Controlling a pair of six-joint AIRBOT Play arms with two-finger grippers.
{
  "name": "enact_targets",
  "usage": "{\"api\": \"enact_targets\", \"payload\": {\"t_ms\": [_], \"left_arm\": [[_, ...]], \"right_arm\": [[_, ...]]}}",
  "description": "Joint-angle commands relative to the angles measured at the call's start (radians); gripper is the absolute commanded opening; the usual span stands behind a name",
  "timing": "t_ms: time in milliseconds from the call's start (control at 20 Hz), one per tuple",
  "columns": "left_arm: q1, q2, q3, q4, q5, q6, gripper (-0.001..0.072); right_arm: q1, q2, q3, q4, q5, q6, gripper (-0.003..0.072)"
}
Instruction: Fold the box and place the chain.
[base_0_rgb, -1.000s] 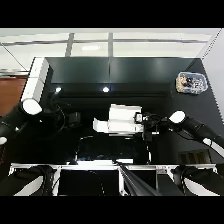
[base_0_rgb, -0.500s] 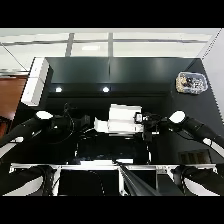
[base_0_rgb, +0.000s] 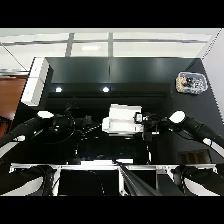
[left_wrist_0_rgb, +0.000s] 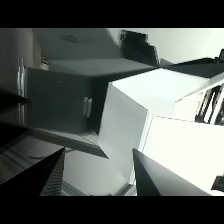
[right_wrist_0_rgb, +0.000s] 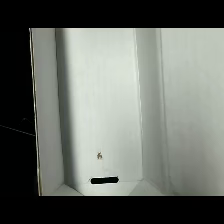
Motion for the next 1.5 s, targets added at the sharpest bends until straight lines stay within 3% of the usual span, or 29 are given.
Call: {"api": "enact_targets", "payload": {"t_ms": [0,400,600,700,1000,1450], "left_arm": [[-0.005,-0.001,0.024,-0.004,-0.04,0.039,0.0498],[-0.014,-0.001,0.045,-0.004,-0.07,0.04,0.0484],[-0.107,0.0,0.096,0.008,0.016,0.007,0.0483],[-0.161,0.0,0.157,0.103,0.054,-0.092,0.0406],[-0.238,0.0,0.286,0.376,0.066,-0.384,0.0406],[-0.355,-0.001,0.343,0.62,0.12,-0.671,0.0406]], "right_arm": [[0.001,0.0,0.0,0.0,0.0,0.0,0.0069],[0.001,0.0,0.0,0.0,0.0,0.0,0.0069],[0.001,0.0,0.0,0.0,0.0,0.0,0.0069],[0.001,0.0,0.0,0.0,0.0,0.0,0.0069],[0.001,0.0,0.0,0.0,0.0,0.0,0.0069],[0.001,0.0,0.0,0.0,0.0,0.0,0.0069]]}}
